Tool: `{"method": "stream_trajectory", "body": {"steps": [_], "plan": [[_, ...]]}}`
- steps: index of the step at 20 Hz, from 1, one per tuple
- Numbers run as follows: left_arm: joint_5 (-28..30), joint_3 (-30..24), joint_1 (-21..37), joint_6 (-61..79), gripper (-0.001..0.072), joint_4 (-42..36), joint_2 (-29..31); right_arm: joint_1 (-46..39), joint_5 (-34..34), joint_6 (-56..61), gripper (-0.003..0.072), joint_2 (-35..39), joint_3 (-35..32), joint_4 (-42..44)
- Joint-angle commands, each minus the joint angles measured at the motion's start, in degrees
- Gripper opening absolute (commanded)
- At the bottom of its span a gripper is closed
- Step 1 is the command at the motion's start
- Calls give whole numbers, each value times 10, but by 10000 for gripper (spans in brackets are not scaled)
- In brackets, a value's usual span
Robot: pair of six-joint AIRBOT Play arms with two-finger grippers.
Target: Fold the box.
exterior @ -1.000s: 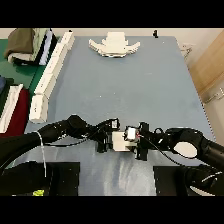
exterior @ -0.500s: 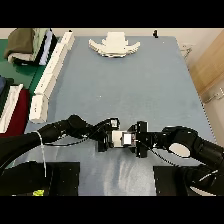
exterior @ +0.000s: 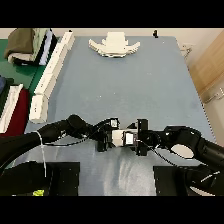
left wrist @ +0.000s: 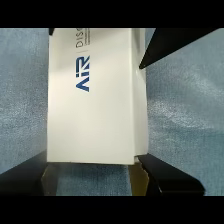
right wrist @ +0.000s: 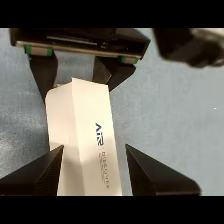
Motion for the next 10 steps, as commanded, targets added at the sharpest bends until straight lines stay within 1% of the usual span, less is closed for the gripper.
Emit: {"method": "stream_trajectory", "body": {"steps": [1, 6, 10], "plan": [[0, 0, 0, 0, 462, 0, 0, 0, -12, 0, 617, 13, 0, 2], [0, 0, 0, 0, 462, 0, 0, 0, -27, 0, 617, 13, 1, 0], [0, 0, 0, 0, 461, 0, 0, -1, -52, 0, 604, 13, 1, -36]]}}
